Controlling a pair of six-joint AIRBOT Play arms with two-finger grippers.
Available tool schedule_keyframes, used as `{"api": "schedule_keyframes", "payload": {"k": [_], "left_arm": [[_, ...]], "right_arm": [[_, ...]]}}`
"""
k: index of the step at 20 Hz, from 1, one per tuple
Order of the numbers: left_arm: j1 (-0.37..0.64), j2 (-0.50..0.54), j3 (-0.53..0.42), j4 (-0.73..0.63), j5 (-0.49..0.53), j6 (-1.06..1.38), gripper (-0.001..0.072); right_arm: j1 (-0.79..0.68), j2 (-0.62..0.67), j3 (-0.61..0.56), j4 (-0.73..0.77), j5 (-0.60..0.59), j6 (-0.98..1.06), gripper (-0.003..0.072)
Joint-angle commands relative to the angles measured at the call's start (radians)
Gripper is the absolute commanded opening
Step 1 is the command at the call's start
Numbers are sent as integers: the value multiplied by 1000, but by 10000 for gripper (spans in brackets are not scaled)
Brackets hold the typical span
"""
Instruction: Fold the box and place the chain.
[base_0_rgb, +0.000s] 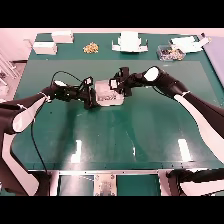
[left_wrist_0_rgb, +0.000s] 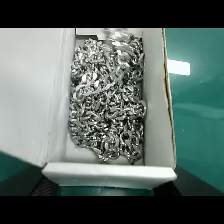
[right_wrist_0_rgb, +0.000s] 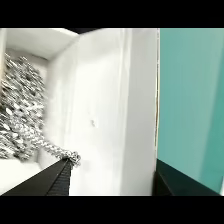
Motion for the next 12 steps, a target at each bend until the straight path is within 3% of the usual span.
{"api": "schedule_keyframes", "payload": {"k": [1, 2, 3, 4, 7, 10, 12], "left_arm": [[1, 0, 0, 0, 0, 0, 533], [1, 0, 0, 0, 0, 0, 533], [1, 0, 0, 0, 0, 0, 533], [1, 0, 0, 0, 0, 0, 533], [1, 0, 0, 0, 0, 0, 533], [1, 0, 0, 0, 1, 0, 533], [1, 0, 0, 0, -2, 0, 533]], "right_arm": [[15, 26, 14, -45, -93, -96, 561], [22, 32, 17, -45, -93, -106, 567], [33, 36, 17, -40, -88, -113, 665], [44, 36, 15, -41, -63, -114, 680], [59, 37, 14, -42, 11, -114, 682], [50, 45, 15, -68, -33, -165, 682], [66, 47, 14, 8, 67, -166, 682]]}}
